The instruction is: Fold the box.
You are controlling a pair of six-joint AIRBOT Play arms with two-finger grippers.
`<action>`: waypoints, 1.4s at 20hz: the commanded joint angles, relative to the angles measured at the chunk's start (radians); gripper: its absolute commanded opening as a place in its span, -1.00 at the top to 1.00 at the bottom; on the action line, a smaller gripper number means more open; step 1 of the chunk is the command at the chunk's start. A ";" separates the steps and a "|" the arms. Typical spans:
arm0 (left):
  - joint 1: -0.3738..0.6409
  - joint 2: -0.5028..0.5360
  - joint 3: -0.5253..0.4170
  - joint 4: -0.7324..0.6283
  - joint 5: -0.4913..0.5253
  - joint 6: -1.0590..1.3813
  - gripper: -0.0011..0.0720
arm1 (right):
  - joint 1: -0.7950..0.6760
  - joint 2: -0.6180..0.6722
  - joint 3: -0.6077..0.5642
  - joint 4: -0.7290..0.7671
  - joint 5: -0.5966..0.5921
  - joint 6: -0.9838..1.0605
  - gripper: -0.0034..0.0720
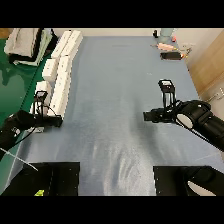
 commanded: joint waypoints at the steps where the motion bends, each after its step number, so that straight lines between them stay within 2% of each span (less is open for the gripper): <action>1: 0.024 0.064 0.087 0.084 -0.294 -0.123 -0.95 | 0.000 -0.001 0.000 0.001 0.010 -0.008 0.87; 5: 0.024 0.108 0.243 0.198 -0.669 -0.269 -0.95 | 0.000 -0.001 0.000 0.001 0.030 -0.008 0.87; 7: 0.020 0.110 0.325 0.122 -0.777 -0.314 -0.94 | 0.000 -0.001 0.000 0.002 0.033 -0.008 0.87; 8: 0.009 0.110 0.359 0.048 -0.784 -0.320 -0.43 | 0.000 -0.001 0.001 0.005 0.032 -0.008 0.87; 9: -0.014 0.109 0.395 -0.051 -0.772 -0.312 0.67 | 0.000 -0.005 0.003 0.011 0.029 -0.008 0.87; 10: -0.047 0.104 0.426 -0.134 -0.736 -0.301 0.93 | 0.000 -0.015 0.010 0.018 0.031 -0.009 0.87; 11: -0.097 0.090 0.456 -0.192 -0.673 -0.304 0.93 | 0.000 -0.034 0.026 0.029 0.032 -0.027 0.87; 13: -0.229 0.028 0.518 -0.201 -0.582 -0.304 0.93 | 0.000 -0.094 0.081 0.062 0.036 -0.077 0.89; 17: -0.502 -0.232 0.664 -0.197 -0.513 -0.304 0.93 | 0.000 -0.263 0.278 0.098 0.119 -0.136 0.89; 20: -0.647 -0.421 0.776 -0.197 -0.464 -0.303 0.93 | 0.000 -0.359 0.399 0.123 0.174 -0.137 0.89; 23: -0.704 -0.522 0.835 -0.198 -0.436 -0.304 0.93 | 0.000 -0.381 0.431 0.172 0.177 -0.136 0.89; 28: -0.705 -0.543 0.841 -0.198 -0.429 -0.304 0.93 | 0.000 -0.381 0.431 0.182 0.196 -0.136 0.89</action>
